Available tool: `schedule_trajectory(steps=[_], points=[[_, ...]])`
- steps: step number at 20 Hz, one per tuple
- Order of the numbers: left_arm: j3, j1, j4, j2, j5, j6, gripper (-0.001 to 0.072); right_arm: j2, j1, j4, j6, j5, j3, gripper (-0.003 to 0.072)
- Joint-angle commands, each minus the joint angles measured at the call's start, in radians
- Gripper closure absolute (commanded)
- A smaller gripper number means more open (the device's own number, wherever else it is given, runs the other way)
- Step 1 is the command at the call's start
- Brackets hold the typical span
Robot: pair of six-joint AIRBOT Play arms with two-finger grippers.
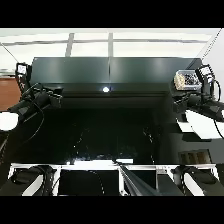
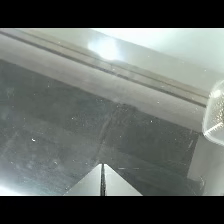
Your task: Fold the box and place the chain.
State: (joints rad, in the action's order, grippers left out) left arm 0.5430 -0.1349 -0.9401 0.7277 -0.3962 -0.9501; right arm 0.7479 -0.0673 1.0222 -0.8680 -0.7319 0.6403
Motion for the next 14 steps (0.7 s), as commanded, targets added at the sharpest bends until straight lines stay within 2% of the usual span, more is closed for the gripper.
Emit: schedule_trajectory(steps=[1, 14], points=[[0.0, 0.0, 0.0, -0.001, 0.0, 0.0, 0.068, 0.0, 0.001, 0.0, 0.0, 0.0, 0.0, 0.0673], [0.0, 0.0, 0.015, -0.001, 0.0, 0.0, 0.068, 0.0, 0.001, -0.005, 0.0, 0.002, 0.0, 0.0673]])
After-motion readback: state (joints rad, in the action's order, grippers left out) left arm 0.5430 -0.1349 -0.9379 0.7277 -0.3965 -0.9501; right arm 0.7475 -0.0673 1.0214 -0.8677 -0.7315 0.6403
